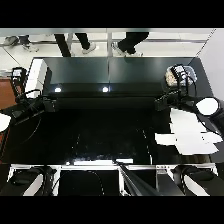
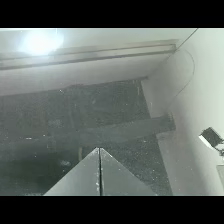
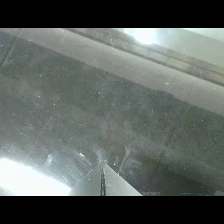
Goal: Fold the box and place the chain.
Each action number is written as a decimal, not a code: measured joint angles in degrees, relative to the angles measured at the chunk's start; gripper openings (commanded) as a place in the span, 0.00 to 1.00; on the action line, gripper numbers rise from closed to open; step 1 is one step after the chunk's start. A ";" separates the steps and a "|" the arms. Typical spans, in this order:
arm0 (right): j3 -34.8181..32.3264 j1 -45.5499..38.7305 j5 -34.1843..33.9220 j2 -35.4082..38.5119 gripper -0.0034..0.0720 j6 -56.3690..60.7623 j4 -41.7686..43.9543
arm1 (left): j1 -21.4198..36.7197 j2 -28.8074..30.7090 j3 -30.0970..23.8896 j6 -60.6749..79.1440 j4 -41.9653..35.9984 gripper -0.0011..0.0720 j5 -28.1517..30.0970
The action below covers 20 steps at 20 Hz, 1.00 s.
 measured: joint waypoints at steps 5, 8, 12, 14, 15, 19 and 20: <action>0.00 0.00 0.00 -0.02 0.06 0.00 0.00 | 0.00 0.00 0.00 -0.02 0.00 0.05 -0.02; 0.00 0.00 0.00 0.00 0.06 0.00 0.00 | 0.00 0.00 0.02 0.00 0.00 0.05 -0.02; 0.00 0.00 0.00 -0.02 0.06 0.00 -0.02 | 0.00 0.00 0.00 -0.02 0.00 0.05 -0.02; 0.00 0.00 -0.02 -0.02 0.06 0.02 0.09 | 0.00 -0.02 0.00 0.07 0.00 0.05 0.20; -0.02 0.00 -0.26 -0.02 0.06 0.00 0.37 | 0.00 -0.07 0.00 0.37 0.02 0.05 1.38; -0.02 0.13 -3.82 -0.15 0.29 0.02 4.48 | 0.00 -0.22 0.00 0.92 -0.83 0.05 9.01; -0.02 0.13 -5.29 -0.24 0.88 0.02 5.38 | 0.00 -0.24 0.00 0.96 -1.18 0.05 10.88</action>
